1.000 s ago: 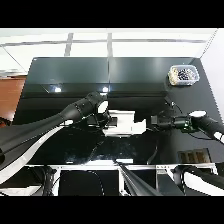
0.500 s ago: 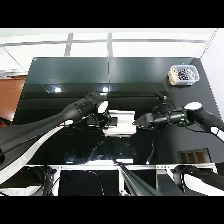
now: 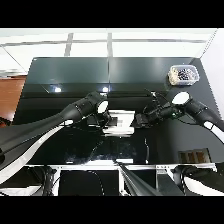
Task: Fold the box and place the chain.
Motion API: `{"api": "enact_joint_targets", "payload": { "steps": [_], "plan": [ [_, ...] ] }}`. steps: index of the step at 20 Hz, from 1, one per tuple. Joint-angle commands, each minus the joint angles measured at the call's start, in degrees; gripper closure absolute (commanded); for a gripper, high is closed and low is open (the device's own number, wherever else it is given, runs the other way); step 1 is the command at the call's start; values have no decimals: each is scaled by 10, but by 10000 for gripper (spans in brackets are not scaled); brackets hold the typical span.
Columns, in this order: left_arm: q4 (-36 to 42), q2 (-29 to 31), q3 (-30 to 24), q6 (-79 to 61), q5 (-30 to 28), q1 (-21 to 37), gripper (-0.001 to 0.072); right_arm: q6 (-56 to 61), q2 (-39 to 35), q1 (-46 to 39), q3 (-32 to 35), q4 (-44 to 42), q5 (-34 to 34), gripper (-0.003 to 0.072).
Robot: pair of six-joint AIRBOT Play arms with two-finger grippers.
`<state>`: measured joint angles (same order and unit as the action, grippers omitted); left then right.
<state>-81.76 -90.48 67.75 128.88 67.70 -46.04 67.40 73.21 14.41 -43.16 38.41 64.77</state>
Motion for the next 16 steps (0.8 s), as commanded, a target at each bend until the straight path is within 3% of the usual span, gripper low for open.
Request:
{"api": "enact_joint_targets", "payload": {
  "steps": [1, 3, 8, 14, 16],
  "plan": [
    [0, 0, 0, 0, 1, 0, 683, 68, 0, 41, -13, 61, -67, 437],
    [0, 0, 0, 0, 1, 0, 683, 134, 1, 82, -19, 117, -103, 436],
    [0, 0, 0, 0, 1, 0, 683, 315, 14, 172, -68, 299, -107, 400],
    [0, 0, 0, 0, 1, 0, 683, 498, 73, 228, -133, 419, -22, 402],
    [0, 0, 0, 0, 2, 0, 683, 542, 76, 242, -134, 442, -21, 404]
  ]
}}
